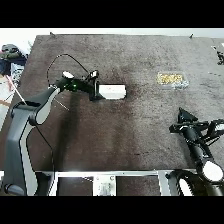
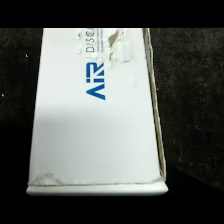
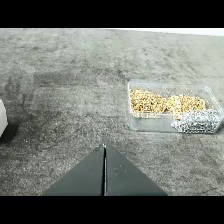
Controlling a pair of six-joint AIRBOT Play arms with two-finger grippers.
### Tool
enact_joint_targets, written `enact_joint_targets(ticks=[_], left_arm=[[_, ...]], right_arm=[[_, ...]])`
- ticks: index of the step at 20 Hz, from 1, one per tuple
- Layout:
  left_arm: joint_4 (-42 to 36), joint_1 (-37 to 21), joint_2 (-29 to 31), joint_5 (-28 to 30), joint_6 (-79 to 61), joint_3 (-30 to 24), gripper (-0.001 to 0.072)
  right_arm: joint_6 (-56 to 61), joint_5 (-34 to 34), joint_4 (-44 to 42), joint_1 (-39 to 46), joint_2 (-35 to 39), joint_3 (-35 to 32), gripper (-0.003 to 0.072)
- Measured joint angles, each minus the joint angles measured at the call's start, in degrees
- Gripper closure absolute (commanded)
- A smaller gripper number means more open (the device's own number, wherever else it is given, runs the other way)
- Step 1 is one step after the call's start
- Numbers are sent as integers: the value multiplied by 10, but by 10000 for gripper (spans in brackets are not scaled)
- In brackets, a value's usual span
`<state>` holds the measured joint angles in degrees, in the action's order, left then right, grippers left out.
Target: Fold the box and place the chain.
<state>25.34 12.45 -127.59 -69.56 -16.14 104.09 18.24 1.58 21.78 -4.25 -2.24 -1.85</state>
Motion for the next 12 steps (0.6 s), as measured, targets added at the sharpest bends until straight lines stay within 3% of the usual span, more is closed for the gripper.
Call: enact_joint_targets(ticks=[5,9,12], left_arm=[[-52,-26,57,20,9,0,698],[-74,-83,143,99,45,1,698],[-77,-147,196,189,102,0,698]], right_arm=[[0,2,0,0,2,-2,673],[0,2,0,0,2,-2,672],[0,2,0,0,2,-2,672]])
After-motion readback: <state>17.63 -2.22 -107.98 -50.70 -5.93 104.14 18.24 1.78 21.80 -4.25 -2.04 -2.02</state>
